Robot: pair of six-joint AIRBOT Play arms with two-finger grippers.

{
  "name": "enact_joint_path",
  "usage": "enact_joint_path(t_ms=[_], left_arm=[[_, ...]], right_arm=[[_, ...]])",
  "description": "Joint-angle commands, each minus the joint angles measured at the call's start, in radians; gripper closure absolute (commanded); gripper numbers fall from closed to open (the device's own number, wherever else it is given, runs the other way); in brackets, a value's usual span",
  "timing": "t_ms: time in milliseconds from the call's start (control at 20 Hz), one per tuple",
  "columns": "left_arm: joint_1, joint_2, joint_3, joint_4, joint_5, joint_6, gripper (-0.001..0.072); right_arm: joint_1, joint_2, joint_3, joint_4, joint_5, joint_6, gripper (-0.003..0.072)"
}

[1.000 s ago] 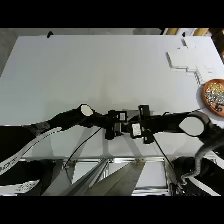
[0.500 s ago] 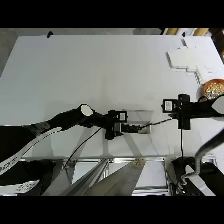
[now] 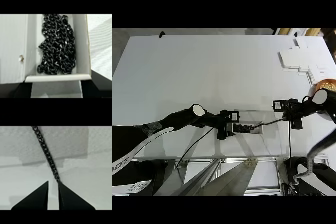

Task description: Fold the box and place the chain.

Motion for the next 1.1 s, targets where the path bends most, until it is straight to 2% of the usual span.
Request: enact_joint_path(t_ms=[0, 300, 400, 500, 600, 800, 1050], left_arm=[[0.000, 0.001, 0.001, 0.000, 0.000, 0.000, 0.0418], [0.000, 0.001, 0.001, 0.000, 0.000, 0.000, 0.0418], [0.000, 0.001, 0.001, 0.000, 0.000, 0.000, 0.0418], [0.000, 0.001, 0.001, 0.000, 0.000, 0.000, 0.0418], [0.000, 0.001, 0.001, 0.000, 0.000, 0.000, 0.0418], [0.000, 0.001, 0.001, 0.000, 0.000, 0.000, 0.0418], [0.000, 0.001, 0.001, 0.000, 0.000, 0.000, 0.0418]], right_arm=[[-0.003, -0.072, 0.000, -0.011, -0.069, -0.007, 0.0500], [-0.003, -0.145, 0.000, -0.012, -0.093, -0.007, 0.0508], [-0.003, -0.166, -0.001, -0.011, -0.094, -0.007, 0.0538], [0.005, -0.178, -0.001, -0.013, -0.089, -0.004, 0.0671], [0.037, -0.160, 0.000, -0.026, -0.060, 0.014, 0.0670], [0.112, -0.048, -0.001, -0.045, 0.030, 0.074, 0.0671], [0.189, 0.203, -0.001, -0.024, 0.124, 0.201, 0.0671]])
